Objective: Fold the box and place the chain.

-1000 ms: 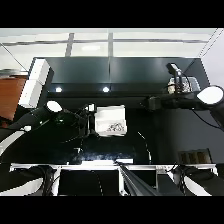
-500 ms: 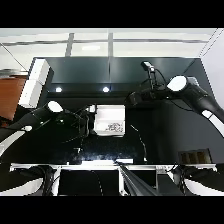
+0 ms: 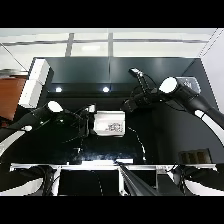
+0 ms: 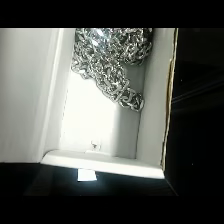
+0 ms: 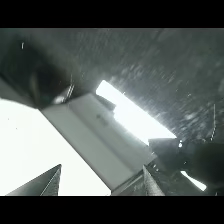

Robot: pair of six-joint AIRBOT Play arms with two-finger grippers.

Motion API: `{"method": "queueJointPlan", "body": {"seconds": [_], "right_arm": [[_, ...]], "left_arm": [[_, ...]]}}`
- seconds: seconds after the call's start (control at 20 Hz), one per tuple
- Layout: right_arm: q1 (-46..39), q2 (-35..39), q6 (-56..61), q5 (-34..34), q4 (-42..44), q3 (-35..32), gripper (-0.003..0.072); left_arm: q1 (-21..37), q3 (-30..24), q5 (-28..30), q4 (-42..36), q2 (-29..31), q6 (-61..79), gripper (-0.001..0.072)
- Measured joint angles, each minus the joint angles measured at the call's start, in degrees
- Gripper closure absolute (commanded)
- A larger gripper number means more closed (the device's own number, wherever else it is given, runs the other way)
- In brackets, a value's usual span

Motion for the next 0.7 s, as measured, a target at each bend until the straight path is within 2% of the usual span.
{"method": "queueJointPlan", "body": {"seconds": [0.55,0.6,0.65,0.7], "right_arm": [[0.07,0.11,-12.81,11.98,-0.37,3.37,0.0093],[0.15,0.11,-14.12,13.33,-0.37,3.48,0.0000],[0.28,0.11,-15.23,14.36,-0.44,3.58,-0.0034],[0.44,0.11,-16.24,15.21,-0.48,3.65,-0.0034]], "left_arm": [[0.00,0.00,-0.52,-0.02,0.00,0.00,0.0227],[0.00,0.00,-0.52,-0.02,0.00,0.00,0.0227],[0.00,0.00,-0.55,0.00,0.00,0.00,0.0227],[0.00,0.00,-0.55,-0.02,0.00,0.00,0.0227]]}}
